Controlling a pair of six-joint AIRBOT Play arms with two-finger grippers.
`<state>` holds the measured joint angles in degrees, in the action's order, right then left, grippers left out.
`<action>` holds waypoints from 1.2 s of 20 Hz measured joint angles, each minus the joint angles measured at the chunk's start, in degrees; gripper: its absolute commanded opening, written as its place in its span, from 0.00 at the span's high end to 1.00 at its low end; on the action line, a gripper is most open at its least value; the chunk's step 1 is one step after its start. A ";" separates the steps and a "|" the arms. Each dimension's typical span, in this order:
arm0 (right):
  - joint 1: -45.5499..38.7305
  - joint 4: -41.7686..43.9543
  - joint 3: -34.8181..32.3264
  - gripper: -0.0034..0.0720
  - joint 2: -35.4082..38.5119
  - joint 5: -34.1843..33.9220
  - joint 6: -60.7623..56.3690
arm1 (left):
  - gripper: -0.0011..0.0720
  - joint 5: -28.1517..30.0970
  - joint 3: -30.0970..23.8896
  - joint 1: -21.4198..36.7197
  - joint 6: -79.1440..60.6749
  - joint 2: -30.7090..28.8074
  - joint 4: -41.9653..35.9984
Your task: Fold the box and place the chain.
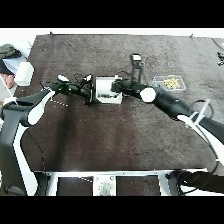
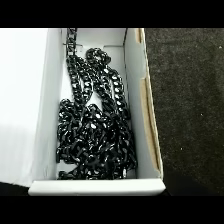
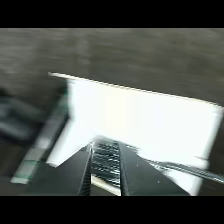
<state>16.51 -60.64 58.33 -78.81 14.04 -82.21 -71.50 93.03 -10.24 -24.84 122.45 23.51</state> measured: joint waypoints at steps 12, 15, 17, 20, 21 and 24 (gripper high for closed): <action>-23.96 0.24 -13.07 0.51 0.63 -1.07 -4.33 | 0.43 0.02 0.00 0.00 0.00 0.00 0.00; -24.72 2.27 -12.09 0.51 -3.89 -3.54 -4.68 | 0.43 0.02 0.00 0.00 0.00 0.00 0.02; -24.41 3.65 -9.94 0.51 -7.17 -4.42 -4.74 | 0.43 0.02 0.00 0.00 0.00 0.00 0.00; -23.58 4.61 -5.95 0.62 -11.26 -5.53 -4.76 | 0.43 0.02 0.00 0.00 -0.02 0.00 0.02; -23.39 4.87 -4.66 0.71 -12.55 -5.81 -4.96 | 0.43 0.02 0.00 0.00 0.00 0.00 0.00; -23.19 5.53 -2.45 0.98 -14.78 -6.19 -5.97 | 0.43 0.02 0.00 0.00 0.00 0.00 0.00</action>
